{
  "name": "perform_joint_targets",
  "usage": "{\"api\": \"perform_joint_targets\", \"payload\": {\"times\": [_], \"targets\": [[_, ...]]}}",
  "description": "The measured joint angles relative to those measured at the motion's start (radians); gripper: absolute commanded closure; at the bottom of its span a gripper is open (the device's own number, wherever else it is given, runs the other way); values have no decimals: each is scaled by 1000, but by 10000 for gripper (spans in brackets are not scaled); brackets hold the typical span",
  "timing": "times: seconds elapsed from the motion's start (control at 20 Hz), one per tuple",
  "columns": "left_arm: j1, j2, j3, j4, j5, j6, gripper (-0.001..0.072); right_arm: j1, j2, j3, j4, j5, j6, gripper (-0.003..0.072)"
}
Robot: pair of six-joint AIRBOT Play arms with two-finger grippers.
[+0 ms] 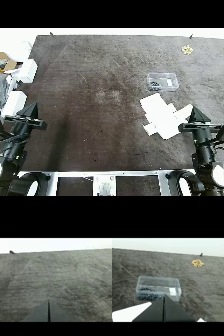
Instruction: Fold the box and place the chain.
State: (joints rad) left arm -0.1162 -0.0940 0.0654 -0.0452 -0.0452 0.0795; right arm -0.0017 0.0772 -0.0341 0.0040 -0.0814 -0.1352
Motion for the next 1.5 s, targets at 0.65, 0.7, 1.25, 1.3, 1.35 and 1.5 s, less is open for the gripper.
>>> {"api": "perform_joint_targets", "payload": {"times": [0.65, 0.7, 1.25, 1.3, 1.35, 1.5], "targets": [[0, 0, 0, 0, 0, 0, 699, 0, -18, 61, -3, 7, 0, 188], [0, 0, 0, 0, 0, 0, 699, 0, -37, 86, -10, -3, 0, 188], [0, 0, 0, 0, 2, 0, 699, -162, -818, 608, -51, 185, 58, 187], [0, 0, 0, 0, 2, 0, 699, -219, -894, 656, -88, 292, 117, 187], [0, 0, 0, 0, 2, 0, 699, -285, -972, 712, -148, 407, 198, 187], [0, 0, 0, 0, 2, 0, 699, -466, -1181, 905, -368, 779, 442, 187]]}}
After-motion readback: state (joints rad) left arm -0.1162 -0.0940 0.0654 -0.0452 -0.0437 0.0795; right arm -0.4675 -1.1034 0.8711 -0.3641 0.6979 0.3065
